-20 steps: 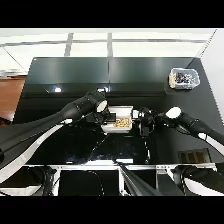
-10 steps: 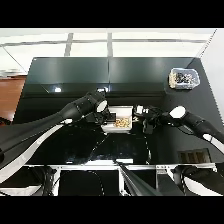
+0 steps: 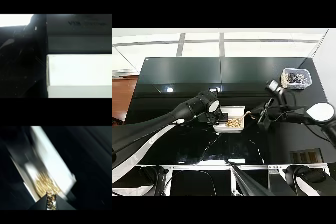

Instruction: Fold the box and place the chain.

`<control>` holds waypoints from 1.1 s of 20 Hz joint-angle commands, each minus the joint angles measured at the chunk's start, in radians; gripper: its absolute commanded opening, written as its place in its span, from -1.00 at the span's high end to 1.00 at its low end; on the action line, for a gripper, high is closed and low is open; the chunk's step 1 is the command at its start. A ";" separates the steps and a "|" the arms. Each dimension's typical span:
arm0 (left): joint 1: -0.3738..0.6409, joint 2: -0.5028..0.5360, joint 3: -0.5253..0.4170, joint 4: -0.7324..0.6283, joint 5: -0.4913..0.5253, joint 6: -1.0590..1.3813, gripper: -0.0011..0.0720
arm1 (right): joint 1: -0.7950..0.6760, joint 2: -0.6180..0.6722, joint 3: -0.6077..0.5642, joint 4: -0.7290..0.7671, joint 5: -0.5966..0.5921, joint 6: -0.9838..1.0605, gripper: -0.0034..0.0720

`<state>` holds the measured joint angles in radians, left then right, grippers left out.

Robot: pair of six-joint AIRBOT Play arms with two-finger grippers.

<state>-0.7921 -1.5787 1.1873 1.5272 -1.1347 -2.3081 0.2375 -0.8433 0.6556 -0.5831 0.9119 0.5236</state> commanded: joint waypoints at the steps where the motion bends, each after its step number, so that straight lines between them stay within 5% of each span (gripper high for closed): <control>1: 0.000 0.000 0.000 0.000 0.000 0.000 0.90 | 0.000 0.044 0.053 0.280 0.049 0.103 0.89; 4: 0.000 0.000 0.000 0.000 0.000 0.000 0.90 | 0.008 0.043 0.053 0.398 0.042 0.103 0.89; 11: 0.000 0.000 0.000 0.000 0.000 0.000 0.90 | 0.053 0.042 0.052 0.268 -0.023 0.139 0.87; 12: 0.000 0.000 0.000 0.000 0.000 0.000 0.90 | 0.053 0.042 0.050 0.240 -0.024 0.166 0.71; 13: 0.000 0.000 0.000 0.000 0.000 0.000 0.90 | 0.053 0.042 0.048 0.215 -0.024 0.184 0.18; 22: 0.000 0.000 0.000 -0.003 0.003 0.001 0.90 | -0.012 0.042 0.048 0.098 -0.029 0.192 0.14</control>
<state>-0.7921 -1.5787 1.1873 1.5249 -1.1294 -2.3081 0.2470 -0.8017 0.7033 -0.4549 0.8803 0.7086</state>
